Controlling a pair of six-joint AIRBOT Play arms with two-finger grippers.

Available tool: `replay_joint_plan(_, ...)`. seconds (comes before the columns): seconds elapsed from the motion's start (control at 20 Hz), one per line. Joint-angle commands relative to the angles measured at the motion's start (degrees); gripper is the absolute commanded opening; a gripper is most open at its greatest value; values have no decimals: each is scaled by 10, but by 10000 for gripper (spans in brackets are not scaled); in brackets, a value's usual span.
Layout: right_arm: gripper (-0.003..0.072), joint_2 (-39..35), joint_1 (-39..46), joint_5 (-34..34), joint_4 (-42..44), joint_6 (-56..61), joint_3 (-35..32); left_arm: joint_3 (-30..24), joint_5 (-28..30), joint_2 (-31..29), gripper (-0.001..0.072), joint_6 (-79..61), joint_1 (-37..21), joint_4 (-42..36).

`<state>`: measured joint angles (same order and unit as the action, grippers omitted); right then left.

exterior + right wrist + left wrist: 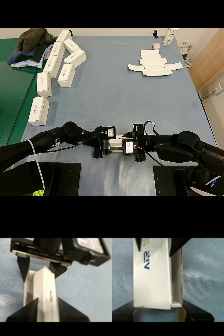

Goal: Fold the box.

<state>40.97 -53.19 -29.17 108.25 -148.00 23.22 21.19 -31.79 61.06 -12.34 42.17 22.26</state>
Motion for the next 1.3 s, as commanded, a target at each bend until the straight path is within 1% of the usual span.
replay_joint_plan(0.0,277,22,0,-12,19,5,0,0,-2,0,509,-1,0,0)
replay_joint_plan(0.35,277,23,0,-21,26,5,0,0,-2,0,509,-1,0,0)
replay_joint_plan(0.5,289,22,0,-27,34,5,0,0,-2,0,510,-1,0,0)
replay_joint_plan(0.6,406,22,0,-28,37,5,0,0,-2,0,509,-1,0,0)
replay_joint_plan(0.65,450,21,-1,-28,37,5,0,0,-2,0,509,-1,0,0)
replay_joint_plan(0.75,450,17,0,-29,37,5,0,0,-2,0,509,-1,0,0)
replay_joint_plan(0.9,450,-9,0,-37,40,5,0,0,-2,0,510,-1,0,0)
replay_joint_plan(1.05,450,-52,0,-60,82,8,0,0,-2,0,509,-1,0,0)
replay_joint_plan(1.1,449,-64,0,-66,94,33,0,0,-2,0,509,-1,0,0)
replay_joint_plan(1.15,440,-73,0,-67,97,80,0,0,-2,0,510,-1,0,0)
replay_joint_plan(1.2,326,-80,0,-65,97,143,-2,0,-2,0,509,-1,0,0)
replay_joint_plan(1.25,92,-83,0,-52,100,210,-7,0,-2,0,509,-1,0,0)
